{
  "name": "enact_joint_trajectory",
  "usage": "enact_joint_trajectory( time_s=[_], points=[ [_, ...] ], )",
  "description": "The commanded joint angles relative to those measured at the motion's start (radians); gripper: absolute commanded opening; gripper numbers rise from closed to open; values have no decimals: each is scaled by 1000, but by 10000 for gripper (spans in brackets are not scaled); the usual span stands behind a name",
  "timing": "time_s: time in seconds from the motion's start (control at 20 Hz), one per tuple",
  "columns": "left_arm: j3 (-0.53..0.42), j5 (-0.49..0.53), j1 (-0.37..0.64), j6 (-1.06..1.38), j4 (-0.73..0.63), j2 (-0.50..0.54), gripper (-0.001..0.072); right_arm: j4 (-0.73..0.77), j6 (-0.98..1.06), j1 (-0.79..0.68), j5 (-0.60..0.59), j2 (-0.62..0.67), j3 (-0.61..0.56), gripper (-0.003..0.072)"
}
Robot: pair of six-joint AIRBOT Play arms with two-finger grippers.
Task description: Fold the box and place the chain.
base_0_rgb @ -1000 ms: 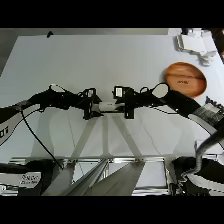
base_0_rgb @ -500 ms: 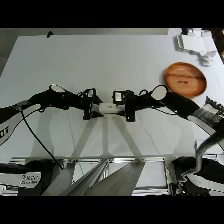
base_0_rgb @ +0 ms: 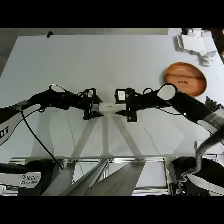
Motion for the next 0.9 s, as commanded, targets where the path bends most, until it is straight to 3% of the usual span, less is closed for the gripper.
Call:
enact_joint_trajectory(
  time_s=[0.0,0.05,0.2,0.35,0.55,0.85],
  points=[
    [0,0,0,1,2,1,316,233,112,-43,11,25,0,105],
    [0,-1,0,1,2,1,316,289,175,-57,10,16,0,11],
    [0,0,0,1,2,1,316,340,323,-74,29,-43,0,10],
    [0,0,0,1,2,1,316,337,473,-73,135,-162,0,9],
    [0,0,0,1,2,1,316,335,495,-73,216,-291,0,9],
    [0,0,0,1,2,1,316,248,513,-73,208,-312,0,9]
  ],
)
